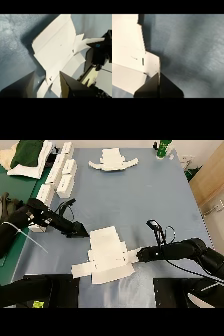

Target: Fold the box.

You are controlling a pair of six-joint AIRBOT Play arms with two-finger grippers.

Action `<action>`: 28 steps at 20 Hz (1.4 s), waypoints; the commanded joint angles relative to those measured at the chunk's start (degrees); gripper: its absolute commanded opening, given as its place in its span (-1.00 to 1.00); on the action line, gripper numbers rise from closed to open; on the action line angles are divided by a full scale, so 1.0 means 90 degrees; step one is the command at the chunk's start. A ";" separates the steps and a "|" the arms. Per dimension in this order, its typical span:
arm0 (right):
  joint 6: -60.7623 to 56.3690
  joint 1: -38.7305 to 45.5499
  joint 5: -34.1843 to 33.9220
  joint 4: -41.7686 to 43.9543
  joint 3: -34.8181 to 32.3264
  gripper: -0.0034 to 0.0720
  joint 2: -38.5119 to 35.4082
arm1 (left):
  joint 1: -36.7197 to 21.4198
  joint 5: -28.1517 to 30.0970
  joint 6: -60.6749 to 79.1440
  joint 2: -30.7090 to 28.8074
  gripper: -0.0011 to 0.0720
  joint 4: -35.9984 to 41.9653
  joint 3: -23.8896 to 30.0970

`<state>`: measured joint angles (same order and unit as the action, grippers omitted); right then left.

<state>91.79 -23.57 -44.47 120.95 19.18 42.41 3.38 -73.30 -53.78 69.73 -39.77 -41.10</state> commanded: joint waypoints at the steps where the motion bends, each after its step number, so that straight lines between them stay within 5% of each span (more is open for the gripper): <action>1: -0.0032 -0.0486 0.0627 -0.0206 -0.0024 -0.90 -0.0107 | 0.0185 -0.0027 0.0362 0.0661 0.31 0.0313 0.0078; 11: -0.0053 -0.0503 0.0554 -0.0231 -0.0024 -0.90 -0.0112 | 0.0204 -0.0095 0.0605 0.1144 0.31 0.0418 0.0087; 20: -0.0053 -0.0503 0.0551 -0.0267 -0.0024 -0.90 -0.0112 | -0.1103 -0.0556 0.0432 0.0614 0.31 0.0393 -0.0129; 28: -0.0053 -0.0503 0.0554 -0.0282 -0.0024 -0.90 -0.0112 | 0.0075 0.0131 0.0588 0.1095 0.31 0.0525 0.0381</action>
<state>91.31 -28.05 -39.48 118.45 18.96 41.45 0.62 -74.24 -49.21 77.84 -35.86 -38.61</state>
